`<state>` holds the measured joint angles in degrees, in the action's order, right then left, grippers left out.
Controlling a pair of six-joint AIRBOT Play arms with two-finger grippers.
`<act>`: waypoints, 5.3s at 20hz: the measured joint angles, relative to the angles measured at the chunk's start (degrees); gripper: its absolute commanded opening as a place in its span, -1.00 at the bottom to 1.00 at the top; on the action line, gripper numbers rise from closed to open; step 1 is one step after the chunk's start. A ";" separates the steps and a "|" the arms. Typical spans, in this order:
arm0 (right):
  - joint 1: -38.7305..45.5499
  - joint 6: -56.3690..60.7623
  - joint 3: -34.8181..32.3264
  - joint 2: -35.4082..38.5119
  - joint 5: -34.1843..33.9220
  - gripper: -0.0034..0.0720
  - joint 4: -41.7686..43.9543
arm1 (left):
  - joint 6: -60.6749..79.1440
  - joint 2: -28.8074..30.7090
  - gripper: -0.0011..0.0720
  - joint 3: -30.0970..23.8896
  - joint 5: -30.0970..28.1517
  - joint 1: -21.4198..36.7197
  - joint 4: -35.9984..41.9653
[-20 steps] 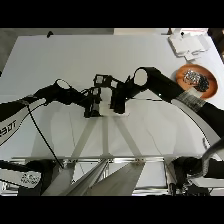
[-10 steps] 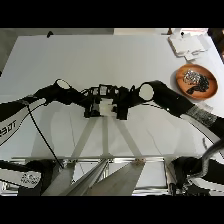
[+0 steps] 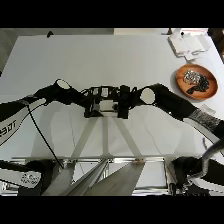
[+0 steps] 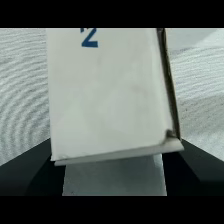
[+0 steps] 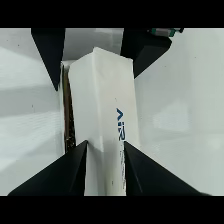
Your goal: Fold the box and place the chain.
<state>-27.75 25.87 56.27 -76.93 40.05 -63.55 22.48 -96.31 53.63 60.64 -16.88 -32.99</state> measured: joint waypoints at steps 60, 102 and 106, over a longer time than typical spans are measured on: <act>5.49 22.01 -3.45 -7.50 1.95 -0.89 35.15 | 0.04 0.00 -0.93 0.00 0.00 0.00 -0.04; 16.37 23.21 -17.55 4.09 4.44 -0.89 31.71 | -0.02 0.00 -0.93 0.00 0.00 -0.02 -0.02; 16.39 23.23 -15.08 10.97 4.04 -0.89 31.58 | -0.07 0.00 -0.93 0.00 0.02 -0.02 0.00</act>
<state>-11.35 49.10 41.19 -65.95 44.10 -31.97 22.41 -96.31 53.63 60.66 -16.91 -32.99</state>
